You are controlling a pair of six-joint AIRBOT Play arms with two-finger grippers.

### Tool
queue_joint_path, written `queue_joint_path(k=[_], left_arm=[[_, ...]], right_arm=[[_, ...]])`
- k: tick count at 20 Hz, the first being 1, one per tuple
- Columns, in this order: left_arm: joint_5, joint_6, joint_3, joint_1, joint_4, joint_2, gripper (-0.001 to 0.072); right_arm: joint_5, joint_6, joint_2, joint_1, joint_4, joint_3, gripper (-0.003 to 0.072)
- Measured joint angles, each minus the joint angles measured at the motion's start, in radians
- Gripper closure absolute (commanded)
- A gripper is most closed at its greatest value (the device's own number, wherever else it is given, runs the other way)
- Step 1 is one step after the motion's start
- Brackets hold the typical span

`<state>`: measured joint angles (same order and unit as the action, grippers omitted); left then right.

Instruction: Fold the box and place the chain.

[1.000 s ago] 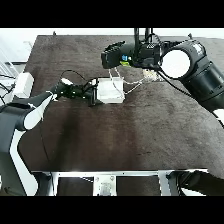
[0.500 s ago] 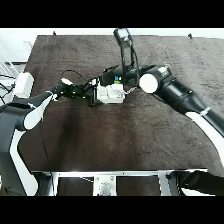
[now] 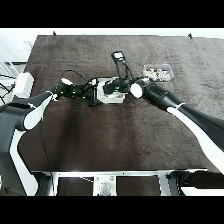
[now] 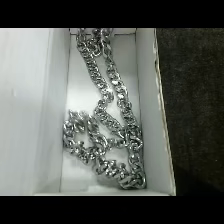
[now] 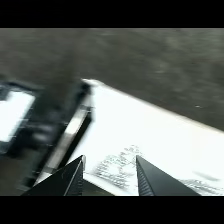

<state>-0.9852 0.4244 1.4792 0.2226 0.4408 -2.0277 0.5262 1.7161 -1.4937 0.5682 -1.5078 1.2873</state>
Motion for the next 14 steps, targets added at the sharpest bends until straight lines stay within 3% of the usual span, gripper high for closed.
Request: queue_joint_path(k=[5,10,14], left_arm=[[0.000,0.000,0.000,0.000,0.000,0.000,0.0404],[0.000,0.000,0.000,0.000,0.000,0.000,0.0403],[0.000,0.000,0.000,0.000,0.000,0.000,0.0403]], right_arm=[[0.121,-0.325,0.064,-0.181,0.025,-0.019,0.0181],[0.252,-1.012,0.021,-0.394,0.408,-0.051,0.0159],[0.334,-1.421,-0.069,-0.472,0.630,-0.056,0.0129]])
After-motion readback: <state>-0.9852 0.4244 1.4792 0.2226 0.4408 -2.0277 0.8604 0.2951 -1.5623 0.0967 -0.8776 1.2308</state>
